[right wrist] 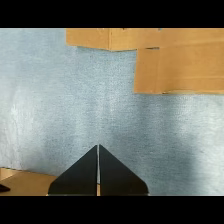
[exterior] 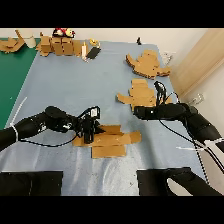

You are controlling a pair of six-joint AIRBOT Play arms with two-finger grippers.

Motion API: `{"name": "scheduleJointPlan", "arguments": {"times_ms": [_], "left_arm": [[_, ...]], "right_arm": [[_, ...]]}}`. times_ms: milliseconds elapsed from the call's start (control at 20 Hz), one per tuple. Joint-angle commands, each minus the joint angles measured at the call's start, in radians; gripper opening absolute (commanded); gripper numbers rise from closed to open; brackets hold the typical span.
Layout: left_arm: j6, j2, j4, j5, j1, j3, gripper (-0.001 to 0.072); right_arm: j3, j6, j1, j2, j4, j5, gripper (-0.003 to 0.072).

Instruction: Fold the box.

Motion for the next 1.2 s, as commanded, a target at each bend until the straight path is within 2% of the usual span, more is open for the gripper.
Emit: {"name": "scheduleJointPlan", "arguments": {"times_ms": [0,700,950,1100,1150], "left_arm": [[-0.001,-0.001,-0.003,0.009,-0.001,-0.008,0.0011],[-0.004,-0.001,-0.003,0.008,0.0,-0.007,0.0011],[-0.003,-0.001,-0.002,0.008,0.0,-0.007,0.0011],[-0.003,-0.001,-0.002,0.008,0.0,-0.007,0.0011],[-0.003,-0.001,-0.002,0.008,0.0,-0.007,0.0011]], "right_arm": [[0.001,0.0,0.0,0.0,0.0,0.001,0.0021],[0.001,-0.042,0.0,0.0,-0.002,-0.014,0.0002],[0.001,-0.045,0.062,0.082,-0.08,-0.221,0.0001],[-0.003,0.087,0.188,0.195,-0.265,-0.337,0.0001],[-0.008,0.089,0.23,0.235,-0.286,-0.356,0.0]]}}
